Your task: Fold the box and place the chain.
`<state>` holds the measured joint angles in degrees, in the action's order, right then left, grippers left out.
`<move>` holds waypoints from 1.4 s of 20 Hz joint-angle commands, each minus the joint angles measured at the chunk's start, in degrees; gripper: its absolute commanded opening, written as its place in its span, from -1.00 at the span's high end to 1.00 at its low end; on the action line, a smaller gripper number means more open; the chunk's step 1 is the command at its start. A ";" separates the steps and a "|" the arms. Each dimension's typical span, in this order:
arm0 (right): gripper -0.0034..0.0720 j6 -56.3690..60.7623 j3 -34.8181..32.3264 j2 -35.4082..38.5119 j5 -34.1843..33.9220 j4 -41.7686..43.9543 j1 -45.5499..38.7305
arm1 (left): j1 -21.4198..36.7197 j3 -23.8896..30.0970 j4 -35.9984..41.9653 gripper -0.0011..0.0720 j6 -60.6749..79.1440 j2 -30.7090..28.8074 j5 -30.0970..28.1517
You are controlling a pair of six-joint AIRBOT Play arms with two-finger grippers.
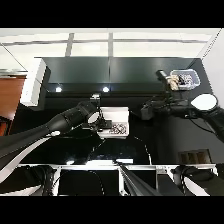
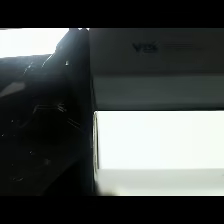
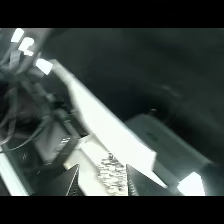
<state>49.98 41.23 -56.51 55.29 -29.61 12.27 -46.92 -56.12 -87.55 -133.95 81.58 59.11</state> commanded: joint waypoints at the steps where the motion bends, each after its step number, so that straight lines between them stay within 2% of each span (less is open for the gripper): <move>1: -0.01 2.19 0.07 0.00 4.55 -0.92 -7.39 | 0.02 -0.07 -0.02 0.89 0.00 0.04 -0.61; 9: -0.01 2.12 0.04 0.00 7.13 -0.94 -8.11 | 0.63 -1.38 0.07 0.88 -0.02 -0.04 -0.17; 10: -0.01 2.12 0.04 0.00 7.34 -0.94 -8.11 | 0.46 -2.45 0.07 0.64 -0.04 -0.48 -0.28; 11: -0.01 2.12 0.04 0.00 7.50 -0.94 -8.11 | 0.07 -3.37 -0.35 0.11 0.00 -1.27 -0.68; 12: -0.01 2.14 0.04 0.00 7.52 -0.94 -8.11 | -0.13 -4.24 -1.60 -0.32 0.20 -2.27 -0.68; 13: -0.01 2.12 0.04 0.00 7.52 -0.94 -8.11 | -0.09 -4.61 -2.01 -0.41 1.95 -3.32 -0.28; 17: -0.01 2.12 0.04 0.00 7.50 -0.98 -8.11 | 0.15 -3.96 -4.63 -0.41 15.17 -10.45 6.16; 20: -0.01 2.12 0.04 0.00 7.43 -1.16 -8.13 | 3.21 0.50 -13.42 -0.41 16.44 -19.32 11.80; 21: -0.01 2.12 0.04 0.00 7.39 -1.18 -8.11 | 6.19 3.04 -14.19 -0.41 15.41 -22.58 11.32; 22: -0.01 2.12 0.04 0.00 7.15 -1.18 -8.11 | 10.25 6.60 -13.31 -0.41 15.23 -26.34 7.76; 24: -0.01 2.14 0.04 0.00 6.34 -1.16 -8.11 | 19.65 14.60 -5.18 -0.41 18.45 -32.94 -2.40; 25: -0.01 2.14 0.04 0.00 6.01 -1.16 -8.11 | 24.50 18.34 4.44 -0.41 25.94 -35.08 -6.51; 26: -0.01 2.14 0.04 0.00 5.90 -1.16 -8.11 | 29.68 21.49 19.87 -0.43 40.70 -35.69 -6.75; 27: -0.01 2.14 0.04 0.00 5.86 -1.16 -8.11 | 33.59 23.93 37.97 -0.54 62.82 -35.04 -2.21; 28: -0.01 2.14 0.04 0.00 5.86 -1.16 -8.11 | 35.52 25.77 49.53 -0.80 79.32 -34.03 3.87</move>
